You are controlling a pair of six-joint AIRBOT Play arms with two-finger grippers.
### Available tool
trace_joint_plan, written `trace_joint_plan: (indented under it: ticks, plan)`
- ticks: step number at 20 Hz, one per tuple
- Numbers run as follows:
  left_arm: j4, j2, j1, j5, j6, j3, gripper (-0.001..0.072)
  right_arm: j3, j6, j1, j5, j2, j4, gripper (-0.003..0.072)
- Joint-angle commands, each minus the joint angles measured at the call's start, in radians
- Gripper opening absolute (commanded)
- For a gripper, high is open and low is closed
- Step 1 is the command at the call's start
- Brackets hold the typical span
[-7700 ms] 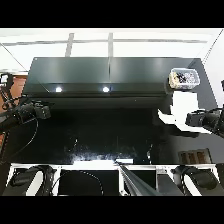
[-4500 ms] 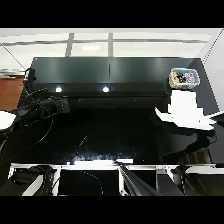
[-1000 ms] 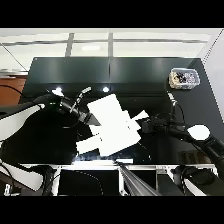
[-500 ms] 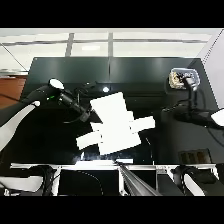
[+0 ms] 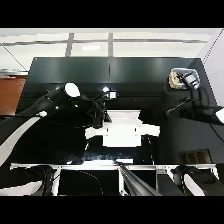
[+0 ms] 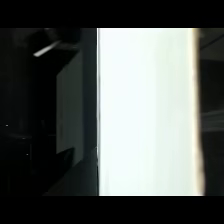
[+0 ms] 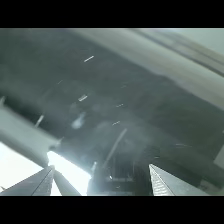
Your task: Fold the box and place the chain.
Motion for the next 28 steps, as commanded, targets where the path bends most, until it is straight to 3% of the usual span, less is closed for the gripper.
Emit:
trace_joint_plan:
  ticks: [1, 12, 23, 28]
  plan:
    - [0.007, -0.032, -0.018, 0.055, 0.017, -0.012, 0.0025, -0.077, -0.095, 0.093, 0.014, 0.000, 0.010, 0.0704]
    - [0.008, -0.027, -0.023, 0.132, -0.030, -0.068, 0.0026, -0.243, -0.472, 0.386, -0.071, -0.002, 0.018, 0.0702]
    - [0.008, -0.027, -0.023, 0.133, -0.030, -0.068, 0.0028, -0.244, -0.524, 0.464, -0.145, -0.065, -0.040, 0.0696]
    - [0.008, -0.027, -0.023, 0.136, -0.030, -0.068, 0.0028, -0.237, -0.413, 0.441, -0.059, -0.064, -0.144, 0.0695]
